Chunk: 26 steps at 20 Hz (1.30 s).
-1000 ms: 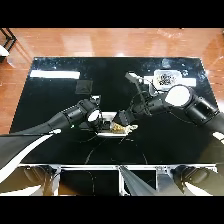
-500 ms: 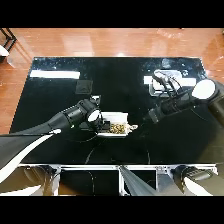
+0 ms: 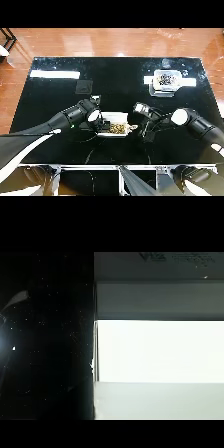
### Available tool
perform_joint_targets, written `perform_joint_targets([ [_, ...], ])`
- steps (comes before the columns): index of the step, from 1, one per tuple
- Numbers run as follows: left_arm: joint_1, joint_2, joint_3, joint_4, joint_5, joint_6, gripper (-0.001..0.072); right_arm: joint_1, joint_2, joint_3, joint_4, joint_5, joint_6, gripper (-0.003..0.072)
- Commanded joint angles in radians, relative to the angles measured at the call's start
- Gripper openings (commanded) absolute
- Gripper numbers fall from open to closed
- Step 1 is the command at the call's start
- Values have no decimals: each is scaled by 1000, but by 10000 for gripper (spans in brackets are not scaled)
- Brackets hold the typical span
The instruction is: Fold the box and place the chain.
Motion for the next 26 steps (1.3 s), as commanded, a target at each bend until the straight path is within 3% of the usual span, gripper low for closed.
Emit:
perform_joint_targets([
  [1,1,0,1,0,-2,0,23,68,-18,-33,118,-216,-230,720],
  [5,1,0,1,-1,-2,0,23,75,-97,-33,150,-214,-292,720],
  [11,1,0,1,-1,-2,0,23,76,-128,-32,292,-217,-399,720],
  [18,1,0,1,-1,-2,0,23,77,-163,-33,332,-217,-404,720],
  [19,1,0,1,-2,-2,0,23,81,-165,-33,335,-216,-404,613],
  [21,1,0,1,-3,-2,0,23,80,-164,-32,347,-199,-395,183],
  [22,1,0,1,-3,-2,0,23,80,-164,-32,346,-195,-378,40],
  [26,1,0,1,-2,-5,0,23,71,-115,-32,343,-189,-264,21],
])
